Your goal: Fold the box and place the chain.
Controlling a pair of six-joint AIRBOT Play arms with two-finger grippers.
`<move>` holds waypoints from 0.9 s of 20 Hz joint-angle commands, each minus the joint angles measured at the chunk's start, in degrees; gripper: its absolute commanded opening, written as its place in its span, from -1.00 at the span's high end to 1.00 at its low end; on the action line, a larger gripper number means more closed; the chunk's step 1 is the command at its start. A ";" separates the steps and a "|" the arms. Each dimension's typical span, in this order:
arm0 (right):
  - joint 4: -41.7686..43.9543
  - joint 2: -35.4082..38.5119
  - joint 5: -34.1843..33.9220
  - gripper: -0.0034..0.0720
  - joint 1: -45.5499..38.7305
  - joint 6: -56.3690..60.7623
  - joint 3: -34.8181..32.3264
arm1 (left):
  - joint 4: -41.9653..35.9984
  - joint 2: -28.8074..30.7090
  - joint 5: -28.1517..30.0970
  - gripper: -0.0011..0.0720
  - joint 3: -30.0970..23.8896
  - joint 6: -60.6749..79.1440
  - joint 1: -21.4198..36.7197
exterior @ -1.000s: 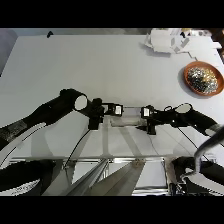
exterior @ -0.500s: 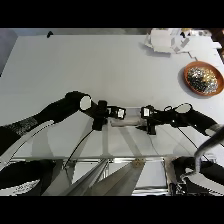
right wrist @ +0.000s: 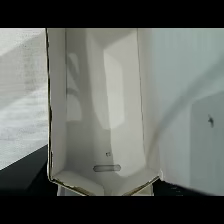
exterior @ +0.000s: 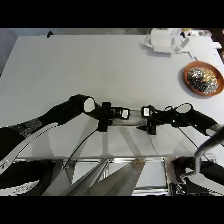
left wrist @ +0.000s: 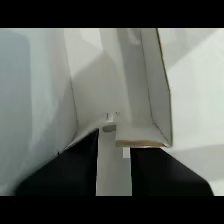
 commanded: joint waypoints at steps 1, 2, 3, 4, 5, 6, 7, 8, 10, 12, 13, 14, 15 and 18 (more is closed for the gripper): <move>0.04 0.02 -0.04 -0.15 0.04 -0.04 -0.02 | -2.23 -0.48 2.51 0.43 0.04 -0.33 -0.72; 0.04 0.02 -0.07 -0.15 0.04 -0.04 -0.02 | -2.80 -0.76 2.40 0.43 0.04 -0.33 -0.94; 0.04 0.02 0.02 -0.15 0.04 -0.04 -0.02 | -3.39 -0.98 2.45 0.43 0.04 -0.35 -1.22; 0.04 0.02 -0.07 -0.15 0.04 -0.04 -0.02 | -4.20 -1.11 2.47 0.44 0.04 -0.35 -1.49; 0.04 0.02 -0.02 -0.15 0.04 -0.04 -0.02 | -4.79 -1.31 2.36 0.44 0.04 -0.35 -1.66; 0.04 0.02 -0.04 -0.15 0.04 -0.04 -0.02 | -5.18 -1.36 2.14 0.40 0.04 -0.37 -1.88; 0.02 0.02 -0.04 -0.15 0.04 -0.04 -0.02 | -5.73 -1.33 1.99 0.38 0.04 -0.37 -1.99; 0.04 0.02 -0.02 -0.15 0.04 -0.04 -0.02 | -6.25 -1.29 1.62 0.38 0.04 -0.57 -1.99; 0.04 0.02 -0.02 -0.15 0.02 -0.04 -0.02 | -6.27 -0.96 -0.50 0.24 0.07 -1.55 -1.97; 0.04 0.02 -0.02 -0.15 0.04 -0.04 -0.02 | -6.23 -0.02 -3.54 0.23 0.07 -3.23 -1.70; 0.04 0.02 0.00 -0.15 0.04 -0.04 -0.02 | -6.19 0.90 -4.92 0.34 0.04 -5.01 -1.36; 0.02 0.02 -0.02 -0.15 0.02 -0.04 -0.02 | -5.88 1.97 -6.05 0.67 0.07 -7.21 -0.87; 0.04 0.02 -0.02 -0.15 0.04 -0.04 -0.02 | -5.01 3.39 -7.28 0.93 0.07 -9.49 -0.20; 0.04 0.02 -0.02 -0.15 0.04 -0.04 -0.02 | -1.20 8.74 -9.79 0.96 0.07 -19.98 2.38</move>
